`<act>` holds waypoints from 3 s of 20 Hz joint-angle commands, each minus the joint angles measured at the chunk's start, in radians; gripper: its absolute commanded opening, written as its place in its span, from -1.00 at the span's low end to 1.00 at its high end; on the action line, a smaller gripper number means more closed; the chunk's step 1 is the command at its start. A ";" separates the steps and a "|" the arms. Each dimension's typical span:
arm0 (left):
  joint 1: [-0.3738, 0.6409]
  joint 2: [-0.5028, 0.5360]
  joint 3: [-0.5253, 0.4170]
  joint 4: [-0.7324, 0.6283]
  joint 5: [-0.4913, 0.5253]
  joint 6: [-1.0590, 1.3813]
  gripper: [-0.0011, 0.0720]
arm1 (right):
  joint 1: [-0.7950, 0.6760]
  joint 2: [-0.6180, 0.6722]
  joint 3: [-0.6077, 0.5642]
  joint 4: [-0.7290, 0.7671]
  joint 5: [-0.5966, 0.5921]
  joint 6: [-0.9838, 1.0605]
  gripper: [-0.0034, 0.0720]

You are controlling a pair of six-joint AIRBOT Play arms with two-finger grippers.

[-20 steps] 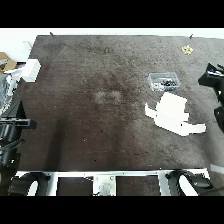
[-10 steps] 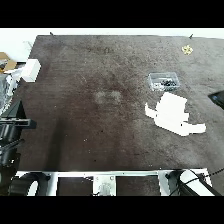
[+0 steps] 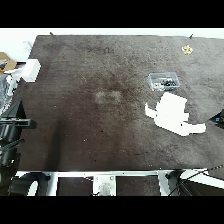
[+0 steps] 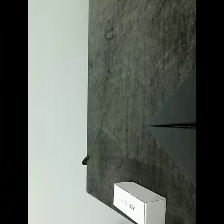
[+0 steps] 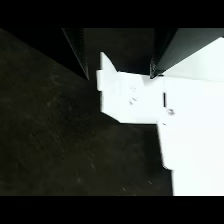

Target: Fold the box and place the chain.

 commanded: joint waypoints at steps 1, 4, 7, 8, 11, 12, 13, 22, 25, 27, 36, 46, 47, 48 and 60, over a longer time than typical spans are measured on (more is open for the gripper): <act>0.000 0.001 0.000 0.000 0.001 0.000 -0.94 | -0.006 -0.114 0.048 -0.056 0.072 -0.002 0.25; 0.000 0.001 0.000 0.000 0.000 0.000 -0.94 | -0.006 -0.185 0.048 -0.025 0.116 -0.064 0.24; 0.000 0.000 0.000 0.000 0.000 0.000 -0.94 | -0.006 -0.264 0.048 0.040 0.170 -0.127 0.24; 0.000 0.001 0.000 0.000 0.000 0.000 -0.94 | -0.006 -0.291 0.048 0.060 0.172 -0.148 0.06; 0.000 0.001 0.000 0.000 0.000 0.000 -0.94 | -0.006 -0.348 0.047 0.101 0.182 -0.166 -0.10; 0.000 0.000 0.000 0.000 0.000 0.000 -0.94 | -0.006 -0.366 0.046 0.118 0.182 -0.176 -0.10; 0.000 0.001 0.000 0.000 0.000 0.000 -0.94 | -0.006 -0.385 0.040 0.156 0.183 -0.193 -0.10; 0.000 0.000 0.000 0.000 0.000 0.000 -0.94 | -0.006 -0.397 -0.035 0.258 0.304 -0.387 -0.90; 0.000 0.001 0.000 0.000 0.000 0.000 -0.94 | 0.005 -0.349 -0.042 0.283 0.330 -0.390 -0.90; 0.000 0.001 0.000 0.000 0.001 0.000 -0.94 | 0.042 -0.330 -0.066 0.341 0.338 -0.394 -0.90; 0.000 0.001 0.000 0.000 0.000 0.000 -0.94 | 0.551 -0.282 -0.229 0.656 0.142 -0.498 -0.90; 0.000 0.000 0.008 -0.005 -0.203 -0.007 0.15 | 0.935 -0.283 -0.070 0.785 -0.353 -0.507 -0.90; 0.000 0.000 0.017 -0.005 -0.251 -0.008 0.15 | 0.938 -0.288 -0.070 0.784 -0.359 -0.535 -0.90; 0.000 -0.006 0.029 -0.014 -0.290 -0.009 0.15 | 0.940 -0.296 -0.070 0.792 -0.359 -0.548 -0.90; 0.000 -0.954 0.580 0.017 -0.783 -0.026 0.15 | 0.940 -0.355 -0.069 0.808 -0.373 -0.694 -0.90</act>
